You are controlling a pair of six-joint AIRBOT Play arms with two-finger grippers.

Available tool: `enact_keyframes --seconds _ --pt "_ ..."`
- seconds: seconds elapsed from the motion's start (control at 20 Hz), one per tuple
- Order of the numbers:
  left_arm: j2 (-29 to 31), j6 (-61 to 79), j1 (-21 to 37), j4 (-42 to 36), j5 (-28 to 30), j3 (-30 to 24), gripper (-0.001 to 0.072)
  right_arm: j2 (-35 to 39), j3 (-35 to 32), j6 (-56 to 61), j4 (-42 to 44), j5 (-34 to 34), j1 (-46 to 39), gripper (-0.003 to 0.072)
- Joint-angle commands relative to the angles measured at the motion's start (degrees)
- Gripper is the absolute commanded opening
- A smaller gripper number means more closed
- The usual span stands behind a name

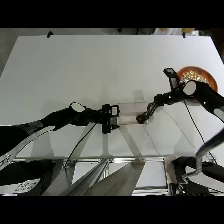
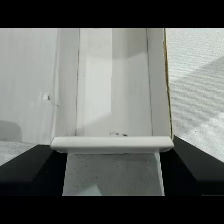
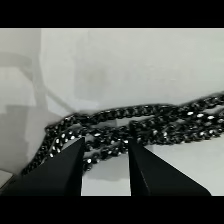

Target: Fold the box and place the chain.

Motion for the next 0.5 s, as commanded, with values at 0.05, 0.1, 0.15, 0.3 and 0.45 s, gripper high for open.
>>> enact_keyframes --seconds 0.05,0.1,0.15,0.3,0.45 --pt "-0.02 0.0 -0.04 0.0 0.0 -0.02 0.0311 -0.46 -0.02 0.5 -1.53 4.22 1.88 0.0236" --pt "-0.02 0.0 -0.04 0.0 0.02 -0.02 0.0311 -0.46 -0.02 1.62 -1.75 5.33 1.88 0.0236" --pt "-0.02 0.0 -0.04 0.0 0.0 -0.02 0.0311 -0.46 -0.02 2.84 -2.23 6.12 1.88 0.0236" --pt "-0.02 0.0 -0.04 0.0 0.02 -0.02 0.0311 -0.46 -0.04 3.21 -2.36 6.4 1.92 0.0236" --pt "-0.02 0.0 -0.04 0.0 0.0 -0.02 0.0311 -0.63 -0.04 3.23 -3.06 6.19 3.5 0.0226"
